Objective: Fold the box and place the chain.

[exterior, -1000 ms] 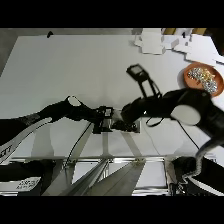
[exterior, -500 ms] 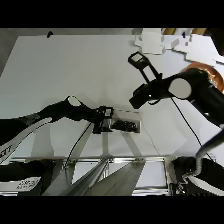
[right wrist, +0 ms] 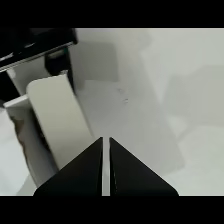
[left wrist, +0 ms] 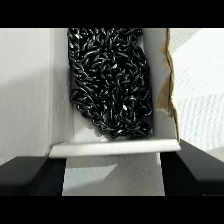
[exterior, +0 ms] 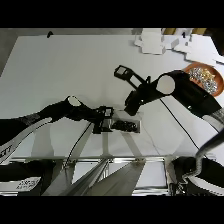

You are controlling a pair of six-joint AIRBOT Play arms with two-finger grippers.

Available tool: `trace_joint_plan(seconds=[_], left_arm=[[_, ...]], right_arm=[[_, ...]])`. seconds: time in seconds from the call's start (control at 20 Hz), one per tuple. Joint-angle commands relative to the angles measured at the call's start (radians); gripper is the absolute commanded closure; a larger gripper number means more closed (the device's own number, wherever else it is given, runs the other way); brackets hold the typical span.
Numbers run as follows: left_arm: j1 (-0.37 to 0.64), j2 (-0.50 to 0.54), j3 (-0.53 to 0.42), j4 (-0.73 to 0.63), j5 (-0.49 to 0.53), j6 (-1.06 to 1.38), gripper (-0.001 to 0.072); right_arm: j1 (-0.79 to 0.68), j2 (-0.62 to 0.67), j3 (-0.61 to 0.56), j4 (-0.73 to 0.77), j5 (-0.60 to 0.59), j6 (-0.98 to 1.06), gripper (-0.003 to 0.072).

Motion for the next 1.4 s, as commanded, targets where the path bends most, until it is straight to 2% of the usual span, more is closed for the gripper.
trace_joint_plan(seconds=[0.0, 0.3, 0.35, 0.4, 0.45, 0.6, 1.25, 1.35], left_arm=[[0.001, 0.001, 0.0, 0.0, 0.0, 0.0, 0.0595], [0.001, 0.001, 0.0, 0.0, 0.0, 0.0, 0.0595], [0.001, 0.001, 0.0, 0.0, 0.0, 0.0, 0.0595], [0.001, 0.001, 0.0, 0.0, 0.0, 0.0, 0.0595], [0.001, 0.001, 0.0, 0.0, 0.0, 0.0, 0.0595], [0.001, 0.001, 0.0, 0.0, 0.0, 0.0, 0.0595], [0.001, 0.001, 0.0, 0.0, 0.0, 0.0, 0.0595], [0.001, 0.001, 0.0, 0.0, 0.0, 0.0, 0.0595]], right_arm=[[0.048, -0.026, -0.004, 0.026, 0.042, -0.098, 0.0626], [0.12, -0.023, -0.003, 0.026, 0.16, -0.13, 0.0624], [0.119, -0.022, -0.003, 0.021, 0.18, -0.129, 0.0599], [0.119, -0.022, -0.003, 0.017, 0.194, -0.129, 0.0535], [0.119, -0.022, -0.003, 0.015, 0.2, -0.129, 0.0525], [0.12, -0.022, -0.003, 0.017, 0.181, -0.129, 0.0503], [0.12, -0.022, -0.003, 0.01, 0.13, -0.127, 0.0503], [0.095, -0.023, -0.007, 0.052, 0.129, -0.13, 0.0503]])
